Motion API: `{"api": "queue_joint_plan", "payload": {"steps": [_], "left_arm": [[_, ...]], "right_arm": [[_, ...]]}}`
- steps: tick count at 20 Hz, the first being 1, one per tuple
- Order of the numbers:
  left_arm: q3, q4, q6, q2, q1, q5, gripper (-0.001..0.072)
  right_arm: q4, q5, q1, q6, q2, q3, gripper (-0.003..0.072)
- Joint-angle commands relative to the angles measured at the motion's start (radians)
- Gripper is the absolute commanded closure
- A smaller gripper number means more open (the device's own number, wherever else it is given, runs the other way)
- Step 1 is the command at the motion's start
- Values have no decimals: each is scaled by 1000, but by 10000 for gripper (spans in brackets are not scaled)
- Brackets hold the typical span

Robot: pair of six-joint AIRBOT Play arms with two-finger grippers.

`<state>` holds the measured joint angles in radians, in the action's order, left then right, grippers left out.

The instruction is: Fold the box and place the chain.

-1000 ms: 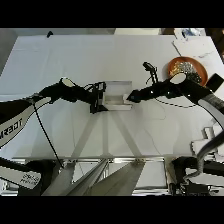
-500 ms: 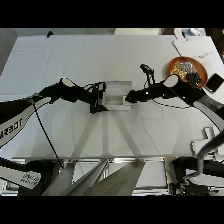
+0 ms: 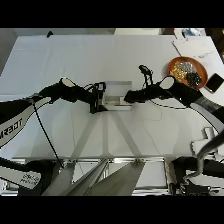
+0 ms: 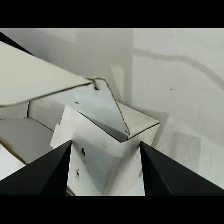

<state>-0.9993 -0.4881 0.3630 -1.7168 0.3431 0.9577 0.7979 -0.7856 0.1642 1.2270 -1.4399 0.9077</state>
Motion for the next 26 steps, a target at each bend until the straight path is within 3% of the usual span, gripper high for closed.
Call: {"api": "queue_joint_plan", "payload": {"steps": [1, 4, 12, 16, 20, 22, 26], "left_arm": [[0, 3, -1, 0, 0, 0, 556], [0, 3, -1, 0, 0, -1, 556], [0, 3, -1, 0, 0, 0, 556], [0, 3, 0, 0, 0, 0, 556], [0, 3, -1, 0, 0, -1, 556], [0, 3, -1, 0, 0, -1, 556], [0, 3, -1, 0, 0, 0, 556]], "right_arm": [[87, 20, 18, 63, 1, 0, 260], [258, 38, 30, 182, 1, 0, 260], [285, 70, 42, 217, 1, 1, 267], [449, 69, 104, 379, 1, 32, 284], [618, 6, 164, 588, -8, 93, 289], [699, -40, 198, 686, -26, 121, 365], [789, -93, 252, 804, -73, 157, 365]]}}
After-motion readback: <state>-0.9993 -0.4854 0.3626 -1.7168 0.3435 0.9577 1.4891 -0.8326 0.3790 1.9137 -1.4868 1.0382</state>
